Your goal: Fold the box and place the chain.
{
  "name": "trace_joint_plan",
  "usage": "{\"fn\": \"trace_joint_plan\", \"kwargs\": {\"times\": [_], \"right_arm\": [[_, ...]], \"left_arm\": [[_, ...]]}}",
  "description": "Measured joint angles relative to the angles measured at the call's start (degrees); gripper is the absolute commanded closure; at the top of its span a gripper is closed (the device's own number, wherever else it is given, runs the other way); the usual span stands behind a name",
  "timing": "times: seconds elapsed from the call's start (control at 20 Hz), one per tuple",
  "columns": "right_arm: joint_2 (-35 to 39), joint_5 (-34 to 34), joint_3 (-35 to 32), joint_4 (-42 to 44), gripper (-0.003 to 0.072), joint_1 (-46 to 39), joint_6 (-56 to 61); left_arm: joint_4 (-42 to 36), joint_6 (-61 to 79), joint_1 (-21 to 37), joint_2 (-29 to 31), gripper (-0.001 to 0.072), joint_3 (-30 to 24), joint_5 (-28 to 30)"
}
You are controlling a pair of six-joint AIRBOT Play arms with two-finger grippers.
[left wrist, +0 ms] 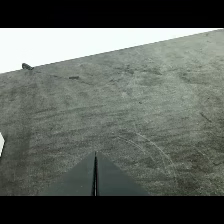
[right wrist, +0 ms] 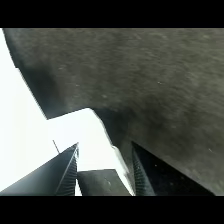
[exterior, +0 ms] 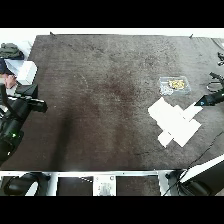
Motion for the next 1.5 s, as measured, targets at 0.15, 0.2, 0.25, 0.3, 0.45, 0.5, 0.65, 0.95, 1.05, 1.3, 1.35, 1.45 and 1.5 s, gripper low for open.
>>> {"fn": "trace_joint_plan", "kwargs": {"times": [0.15,0.2,0.25,0.3,0.45,0.5,0.65,0.95,1.05,1.3,1.35,1.45,1.5], "right_arm": [[-0.61,0.92,0.00,-1.20,0.0302,1.55,-1.60],[-0.90,1.07,-0.02,-2.21,0.0302,2.03,-1.92],[-1.09,1.29,-0.02,-3.19,0.0303,2.51,-2.27],[-1.27,1.44,0.00,-3.80,0.0303,2.89,-2.54],[-1.62,1.75,0.00,-5.29,0.0304,3.19,-3.02],[-1.66,1.86,0.00,-5.55,0.0303,3.13,-3.10],[-1.79,2.58,-0.13,-5.66,0.0304,2.67,-3.41],[-2.67,4.57,-1.60,-2.19,0.0357,2.03,-4.59],[-2.86,4.83,-2.97,-1.77,0.0357,1.88,-4.68],[-3.04,5.16,-5.92,-0.37,0.0578,1.88,-5.03],[-3.04,5.42,-6.32,0.11,0.0590,1.88,-5.03],[-2.99,5.55,-6.78,1.20,0.0686,1.86,-5.05],[-2.99,5.51,-6.93,1.77,0.0685,1.84,-5.05]], "left_arm": [[0.00,0.02,0.00,0.00,0.0699,0.00,0.00],[0.00,0.02,0.00,0.00,0.0698,0.00,0.00],[0.00,0.02,0.00,0.00,0.0698,0.00,0.00],[0.00,0.02,0.00,0.00,0.0699,0.00,0.00],[0.00,0.02,0.00,0.00,0.0698,0.00,0.00],[0.00,0.00,0.00,0.00,0.0698,0.00,0.00],[0.00,0.00,0.00,0.00,0.0698,0.00,0.00],[0.00,0.02,0.00,0.00,0.0698,0.00,0.00],[0.00,0.00,0.00,0.00,0.0698,0.00,0.00],[0.00,0.02,0.00,0.00,0.0698,0.00,0.00],[0.00,0.00,0.00,0.00,0.0698,0.00,0.00],[0.00,0.02,0.00,0.00,0.0698,0.00,0.00],[0.00,0.02,0.00,0.00,0.0698,0.00,0.00]]}}
